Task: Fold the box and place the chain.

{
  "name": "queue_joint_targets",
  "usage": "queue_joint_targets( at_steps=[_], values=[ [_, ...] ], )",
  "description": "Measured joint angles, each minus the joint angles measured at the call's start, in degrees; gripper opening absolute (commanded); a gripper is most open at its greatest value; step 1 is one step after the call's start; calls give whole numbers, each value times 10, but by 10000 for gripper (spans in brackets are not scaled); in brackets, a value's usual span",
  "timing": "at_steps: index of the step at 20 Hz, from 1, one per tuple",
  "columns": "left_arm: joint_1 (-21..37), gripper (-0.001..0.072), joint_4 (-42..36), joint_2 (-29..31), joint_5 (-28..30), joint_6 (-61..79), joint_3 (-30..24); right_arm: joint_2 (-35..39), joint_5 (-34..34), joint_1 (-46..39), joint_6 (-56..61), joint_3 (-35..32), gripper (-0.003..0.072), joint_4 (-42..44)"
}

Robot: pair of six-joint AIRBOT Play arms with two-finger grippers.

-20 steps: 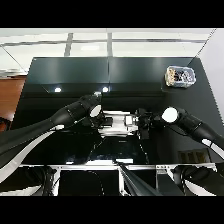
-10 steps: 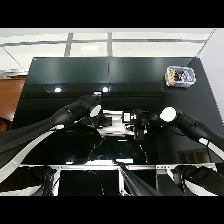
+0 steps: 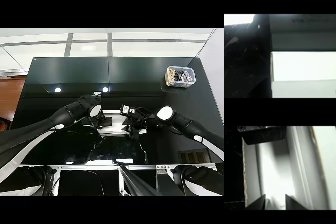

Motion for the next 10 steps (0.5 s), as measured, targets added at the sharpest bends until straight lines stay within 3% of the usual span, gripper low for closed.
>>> queue_joint_targets(
  at_steps=[3, 5, 8, 10],
  values=[
    [0, 27, -1, 0, 1, 0, 0, 18, 38, -24, 100, 4, 13, -24],
    [0, 27, 0, 0, 0, 0, 0, 45, 104, -68, 211, 21, 13, -55],
    [0, 27, 0, 0, 0, 0, 0, 91, 223, -180, 386, 42, 13, -101],
    [0, 27, 0, 0, 0, 0, 0, 110, 253, -270, 475, 37, 13, -121]
  ],
)
